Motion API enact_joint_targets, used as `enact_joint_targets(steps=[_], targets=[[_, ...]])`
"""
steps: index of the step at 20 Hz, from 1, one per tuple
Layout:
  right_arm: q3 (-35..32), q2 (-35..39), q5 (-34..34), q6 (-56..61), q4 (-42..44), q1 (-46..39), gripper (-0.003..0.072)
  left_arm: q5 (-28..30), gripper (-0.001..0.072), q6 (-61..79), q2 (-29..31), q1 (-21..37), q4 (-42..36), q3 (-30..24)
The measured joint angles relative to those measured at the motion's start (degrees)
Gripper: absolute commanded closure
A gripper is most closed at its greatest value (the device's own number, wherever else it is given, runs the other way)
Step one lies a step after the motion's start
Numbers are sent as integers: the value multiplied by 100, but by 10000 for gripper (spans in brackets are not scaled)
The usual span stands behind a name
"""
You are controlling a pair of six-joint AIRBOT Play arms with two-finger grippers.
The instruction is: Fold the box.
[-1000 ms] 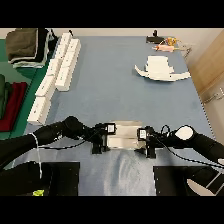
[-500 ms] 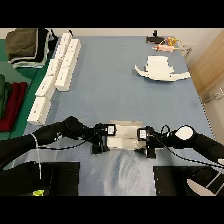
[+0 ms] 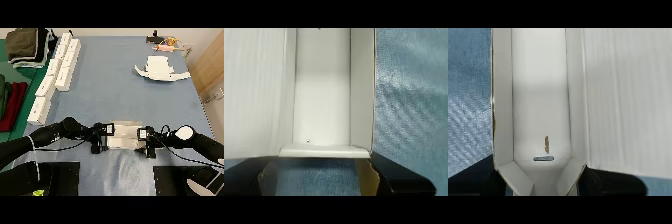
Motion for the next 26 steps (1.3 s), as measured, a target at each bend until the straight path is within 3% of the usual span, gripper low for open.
enact_joint_targets(steps=[20,21,22,26], targets=[[0,0,7,-2,0,0,164,190,20,129,-214,-186,-236,13],[0,0,7,-2,-2,0,164,201,91,127,-216,-192,-243,13],[0,0,7,-2,0,0,164,214,211,125,-216,-192,-245,13],[0,0,2,-2,-2,0,164,225,233,125,-221,-197,-254,13]])
